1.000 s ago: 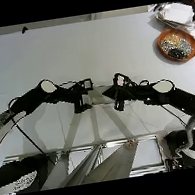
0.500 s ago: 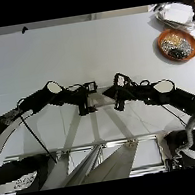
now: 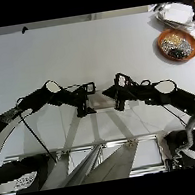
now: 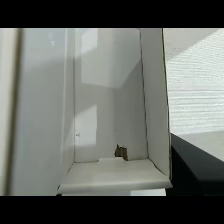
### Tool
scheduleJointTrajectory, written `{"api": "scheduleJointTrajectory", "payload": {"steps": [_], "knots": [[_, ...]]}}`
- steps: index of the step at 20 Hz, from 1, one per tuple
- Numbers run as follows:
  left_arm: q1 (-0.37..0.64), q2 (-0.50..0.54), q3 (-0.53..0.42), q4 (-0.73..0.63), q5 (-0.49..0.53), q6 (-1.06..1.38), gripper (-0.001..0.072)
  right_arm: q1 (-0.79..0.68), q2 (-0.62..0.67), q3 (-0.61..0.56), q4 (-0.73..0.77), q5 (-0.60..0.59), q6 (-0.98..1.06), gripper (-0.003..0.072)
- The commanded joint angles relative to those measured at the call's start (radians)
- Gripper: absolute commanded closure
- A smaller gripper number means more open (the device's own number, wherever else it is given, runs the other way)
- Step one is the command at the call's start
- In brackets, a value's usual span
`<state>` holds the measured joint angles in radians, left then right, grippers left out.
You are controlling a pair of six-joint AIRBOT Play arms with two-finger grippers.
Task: Fold the box and place the chain.
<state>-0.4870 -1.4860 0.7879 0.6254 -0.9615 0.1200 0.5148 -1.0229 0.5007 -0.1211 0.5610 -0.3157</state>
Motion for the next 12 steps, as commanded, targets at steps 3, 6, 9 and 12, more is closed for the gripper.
{"api": "scheduleJointTrajectory", "payload": {"steps": [3,6,9,12], "knots": [[0.001,-0.001,-0.001,0.019,-0.023,-0.048,0.0011,0.0,0.01,0.0,0.0,0.003,0.0,0.0676],[-0.001,-0.001,-0.001,0.018,-0.045,-0.058,0.0018,0.0,0.01,0.0,0.0,0.004,0.0,0.0676],[-0.001,-0.001,-0.001,0.011,-0.035,-0.091,0.0128,0.0,0.01,0.0,0.0,0.004,0.0,0.0676],[-0.003,-0.001,-0.001,0.012,-0.008,-0.091,0.0119,0.0,0.01,0.0,-0.003,0.004,0.0,0.0676]]}}
